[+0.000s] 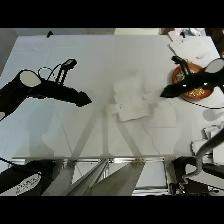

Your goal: Fold the box and place the chain.

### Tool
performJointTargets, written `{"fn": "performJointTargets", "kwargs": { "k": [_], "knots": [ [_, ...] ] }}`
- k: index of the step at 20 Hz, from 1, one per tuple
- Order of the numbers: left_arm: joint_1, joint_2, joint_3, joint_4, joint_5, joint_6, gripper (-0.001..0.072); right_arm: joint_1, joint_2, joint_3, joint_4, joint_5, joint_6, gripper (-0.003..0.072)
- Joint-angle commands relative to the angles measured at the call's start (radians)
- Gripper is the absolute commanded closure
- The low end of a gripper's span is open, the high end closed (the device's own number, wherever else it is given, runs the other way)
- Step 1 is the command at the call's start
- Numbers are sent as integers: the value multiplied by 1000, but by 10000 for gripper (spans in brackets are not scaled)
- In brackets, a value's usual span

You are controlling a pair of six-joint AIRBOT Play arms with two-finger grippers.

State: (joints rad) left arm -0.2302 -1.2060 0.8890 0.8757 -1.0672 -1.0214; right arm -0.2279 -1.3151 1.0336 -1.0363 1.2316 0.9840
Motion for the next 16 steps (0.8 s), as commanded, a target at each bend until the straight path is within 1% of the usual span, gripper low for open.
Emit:
{"fn": "performJointTargets", "kwargs": {
  "k": [1,3,4,5,7,8,9,12,14,16],
  "knots": [
    [0,0,0,0,0,0,212,130,18,-27,50,-182,5,675],
    [0,0,0,0,0,0,212,169,19,-93,69,-264,14,676],
    [0,0,0,0,0,0,212,179,19,-139,112,-314,13,676],
    [0,0,0,0,0,0,212,188,19,-193,182,-377,3,676],
    [0,0,0,0,0,0,212,223,25,-290,352,-503,-81,676],
    [0,0,0,0,0,0,212,251,29,-323,402,-560,-113,676],
    [0,0,0,0,0,0,212,285,33,-353,427,-626,-121,676],
    [0,0,0,0,0,0,212,387,34,-416,435,-797,-103,676],
    [0,0,0,0,0,0,212,431,34,-438,435,-868,-64,676],
    [-1,0,0,0,0,0,212,452,35,-439,442,-901,-64,676]
  ]
}}
